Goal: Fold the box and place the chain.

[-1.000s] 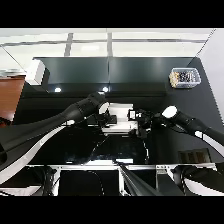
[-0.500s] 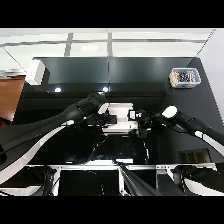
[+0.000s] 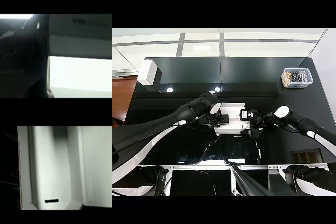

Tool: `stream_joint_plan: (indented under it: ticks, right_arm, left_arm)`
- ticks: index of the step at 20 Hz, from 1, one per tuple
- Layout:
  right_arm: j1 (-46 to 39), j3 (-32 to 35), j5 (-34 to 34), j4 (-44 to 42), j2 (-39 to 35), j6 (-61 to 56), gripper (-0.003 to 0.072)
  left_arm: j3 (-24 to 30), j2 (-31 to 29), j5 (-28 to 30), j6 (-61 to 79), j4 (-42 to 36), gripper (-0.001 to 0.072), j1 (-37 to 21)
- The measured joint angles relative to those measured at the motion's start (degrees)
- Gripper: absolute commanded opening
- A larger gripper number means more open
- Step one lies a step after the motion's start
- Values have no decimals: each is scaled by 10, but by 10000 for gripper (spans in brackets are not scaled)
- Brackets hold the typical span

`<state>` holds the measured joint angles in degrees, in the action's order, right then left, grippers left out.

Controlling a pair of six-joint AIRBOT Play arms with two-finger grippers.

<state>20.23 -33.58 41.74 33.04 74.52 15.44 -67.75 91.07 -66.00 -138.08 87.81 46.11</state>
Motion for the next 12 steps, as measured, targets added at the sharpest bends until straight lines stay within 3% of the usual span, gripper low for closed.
stream_joint_plan:
  ticks: [1, 12]
  right_arm:
    - [0, 0, -1, 0, 0, -5, 709]
    - [-20, 0, 45, 76, -63, -49, 680]
  left_arm:
    - [0, 0, 0, -1, 1, 26, 0]
    - [0, 0, 0, -1, 7, 26, 0]
